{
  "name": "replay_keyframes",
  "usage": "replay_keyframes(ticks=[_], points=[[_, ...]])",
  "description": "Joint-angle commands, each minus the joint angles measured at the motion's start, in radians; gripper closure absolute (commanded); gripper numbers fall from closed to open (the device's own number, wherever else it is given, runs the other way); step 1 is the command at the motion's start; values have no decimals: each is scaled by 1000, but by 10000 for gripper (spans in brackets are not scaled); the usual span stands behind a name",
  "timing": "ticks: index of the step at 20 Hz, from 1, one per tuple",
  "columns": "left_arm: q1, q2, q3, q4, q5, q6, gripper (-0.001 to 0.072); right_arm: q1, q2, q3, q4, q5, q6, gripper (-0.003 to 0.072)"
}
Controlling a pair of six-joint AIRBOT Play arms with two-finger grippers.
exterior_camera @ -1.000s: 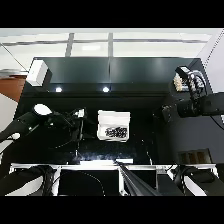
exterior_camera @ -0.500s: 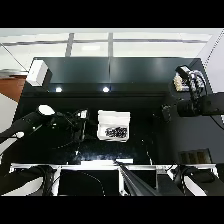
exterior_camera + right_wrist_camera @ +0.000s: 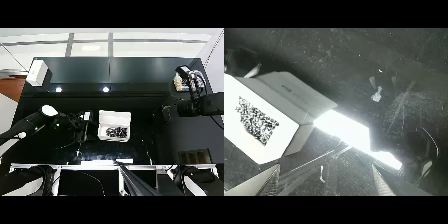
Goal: Fold the box and place the chain.
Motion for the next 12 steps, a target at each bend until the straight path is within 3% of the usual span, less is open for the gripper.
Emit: replay_keyframes(ticks=[1,12], points=[[-10,-1,1,-4,22,0,20,1,-1,0,0,0,0,-8],[-16,-1,1,-19,27,0,20,1,-1,0,0,0,0,-8]])
